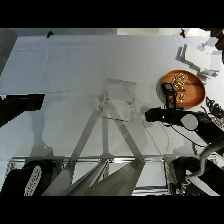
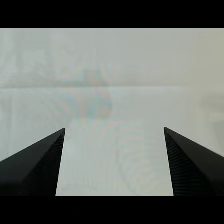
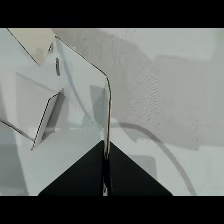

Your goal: Fold the box and place the chain.

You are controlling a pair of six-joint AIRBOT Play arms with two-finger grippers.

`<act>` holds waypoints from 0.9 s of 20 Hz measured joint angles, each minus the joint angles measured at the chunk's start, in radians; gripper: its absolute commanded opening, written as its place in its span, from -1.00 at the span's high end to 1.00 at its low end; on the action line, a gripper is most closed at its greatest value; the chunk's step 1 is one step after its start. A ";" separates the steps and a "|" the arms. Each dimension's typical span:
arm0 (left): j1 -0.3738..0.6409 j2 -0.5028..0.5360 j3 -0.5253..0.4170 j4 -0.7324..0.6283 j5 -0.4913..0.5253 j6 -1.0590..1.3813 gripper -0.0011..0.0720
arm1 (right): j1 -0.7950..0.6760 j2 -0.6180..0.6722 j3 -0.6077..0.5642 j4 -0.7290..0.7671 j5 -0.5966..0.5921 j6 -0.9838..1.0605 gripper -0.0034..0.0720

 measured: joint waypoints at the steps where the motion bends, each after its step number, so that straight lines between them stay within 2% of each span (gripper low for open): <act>1: 0.000 0.000 0.000 0.000 0.000 0.000 -0.93 | 0.000 0.000 -0.002 0.022 0.003 -0.035 0.90; 10: 0.000 0.000 0.000 0.000 0.000 0.000 -0.93 | 0.000 0.001 -0.004 0.115 0.037 -0.257 0.90; 18: 0.000 0.000 0.000 -0.002 0.000 0.000 -0.93 | 0.000 0.001 -0.004 0.125 0.041 -0.305 0.89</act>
